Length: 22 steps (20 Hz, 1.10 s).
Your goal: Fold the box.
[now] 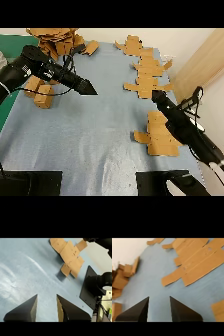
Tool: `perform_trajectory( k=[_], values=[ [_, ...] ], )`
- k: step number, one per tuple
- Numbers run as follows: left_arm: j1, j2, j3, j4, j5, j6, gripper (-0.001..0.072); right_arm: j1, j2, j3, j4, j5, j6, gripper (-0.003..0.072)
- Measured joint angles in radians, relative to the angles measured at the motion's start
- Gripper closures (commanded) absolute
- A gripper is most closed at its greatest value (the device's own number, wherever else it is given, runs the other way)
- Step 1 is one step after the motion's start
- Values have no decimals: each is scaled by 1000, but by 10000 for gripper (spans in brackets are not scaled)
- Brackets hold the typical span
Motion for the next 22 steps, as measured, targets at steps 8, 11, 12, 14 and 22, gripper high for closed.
perform_trajectory(
  k=[8, 11, 12, 14, 22],
  values=[
    [1, 0, 0, 0, 79, -6, 355, -328, -177, 108, -331, 5, -34, 274],
    [1, 0, 0, -1, 128, -23, 355, -521, -242, 187, -484, 153, 15, 274],
    [1, 0, 0, 0, 146, -32, 355, -576, -275, 225, -572, 231, 89, 274],
    [1, 0, 0, -1, 175, -49, 355, -661, -356, 315, -845, 409, 316, 275],
    [1, 0, 0, -1, 220, -79, 355, -770, -536, 630, -1720, 1120, 946, 141]
  ],
)
